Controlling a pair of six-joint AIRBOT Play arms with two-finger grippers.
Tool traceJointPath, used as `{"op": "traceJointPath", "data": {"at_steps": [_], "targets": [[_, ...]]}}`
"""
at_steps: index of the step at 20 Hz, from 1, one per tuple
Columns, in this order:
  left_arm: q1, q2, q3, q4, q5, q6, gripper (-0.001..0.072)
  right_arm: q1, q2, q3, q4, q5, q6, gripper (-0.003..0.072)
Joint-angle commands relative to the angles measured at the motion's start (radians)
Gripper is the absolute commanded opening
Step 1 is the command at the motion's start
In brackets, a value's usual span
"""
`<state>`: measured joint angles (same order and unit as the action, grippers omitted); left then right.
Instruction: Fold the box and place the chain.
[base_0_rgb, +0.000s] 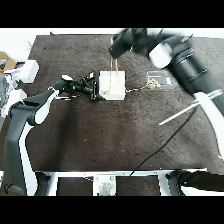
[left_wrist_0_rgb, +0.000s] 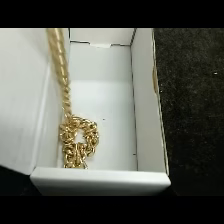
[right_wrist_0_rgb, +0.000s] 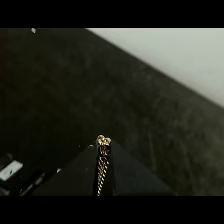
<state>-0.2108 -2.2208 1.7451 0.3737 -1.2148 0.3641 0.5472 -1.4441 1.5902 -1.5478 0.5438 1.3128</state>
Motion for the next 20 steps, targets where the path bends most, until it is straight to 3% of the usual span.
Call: {"op": "traceJointPath", "data": {"at_steps": [1,2,3,4,5,10,12,16,20], "targets": [[0.001,0.000,0.000,0.000,0.000,0.000,0.0274,0.000,-0.082,-0.163,0.038,-0.026,0.050,0.0002],[0.001,0.000,0.000,0.000,0.000,0.000,0.0274,-0.002,-0.103,-0.175,0.038,-0.014,0.062,0.0185],[0.001,0.000,0.000,0.000,0.000,0.000,0.0274,-0.008,-0.108,-0.175,0.038,0.002,0.072,0.0490],[0.001,0.000,0.000,0.000,0.000,0.000,0.0274,-0.016,-0.102,-0.174,0.037,0.013,0.072,0.0467],[0.001,0.000,0.000,0.000,0.000,0.000,0.0274,-0.034,-0.088,-0.174,0.038,0.032,0.075,0.0375],[0.001,0.000,0.000,0.000,0.000,0.000,0.0274,-0.216,-0.026,-0.208,0.109,0.285,0.182,0.0376],[0.001,0.000,0.000,0.000,0.000,0.000,0.0274,-0.307,-0.016,-0.305,0.210,0.246,0.184,0.0376],[0.001,0.000,0.000,0.000,0.000,0.000,0.0274,-0.468,-0.035,-0.520,0.422,-0.036,0.192,0.0375],[0.001,0.000,0.000,0.000,0.000,0.000,0.0274,-0.515,-0.136,-0.534,0.602,-0.150,0.132,0.0374]]}}
